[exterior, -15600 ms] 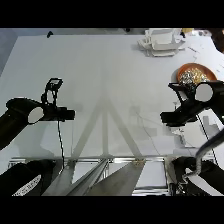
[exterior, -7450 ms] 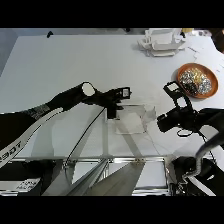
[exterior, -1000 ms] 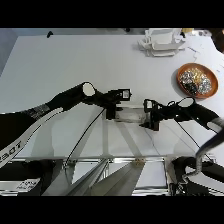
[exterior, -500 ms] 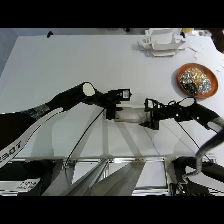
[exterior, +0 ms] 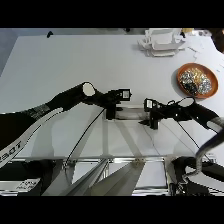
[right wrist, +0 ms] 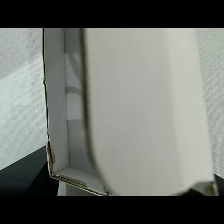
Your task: Fold the box and place the chain.
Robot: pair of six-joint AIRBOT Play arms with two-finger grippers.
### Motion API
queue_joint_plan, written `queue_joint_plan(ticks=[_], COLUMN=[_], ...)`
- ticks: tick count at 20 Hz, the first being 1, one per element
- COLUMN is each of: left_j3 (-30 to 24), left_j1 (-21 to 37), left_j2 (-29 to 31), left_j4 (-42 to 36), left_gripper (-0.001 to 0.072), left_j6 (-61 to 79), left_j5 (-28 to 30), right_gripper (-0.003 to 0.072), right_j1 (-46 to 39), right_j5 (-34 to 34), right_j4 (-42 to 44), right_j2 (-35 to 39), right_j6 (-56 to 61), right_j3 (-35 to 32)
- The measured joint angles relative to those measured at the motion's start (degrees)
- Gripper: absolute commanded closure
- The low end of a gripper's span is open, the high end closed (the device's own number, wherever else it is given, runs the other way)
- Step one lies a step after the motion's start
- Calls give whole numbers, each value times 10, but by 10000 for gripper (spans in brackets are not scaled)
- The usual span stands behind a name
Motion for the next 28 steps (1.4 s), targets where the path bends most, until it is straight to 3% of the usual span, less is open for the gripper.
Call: queue_joint_plan(ticks=[28], left_j3=[0], left_j1=[0], left_j2=[1], left_j4=[-5], left_gripper=[701], left_j6=[0], left_j5=[1], right_gripper=[305], right_j1=[0], right_j5=[0], right_j4=[-22], right_j2=[0], right_j6=[2], right_j3=[0])
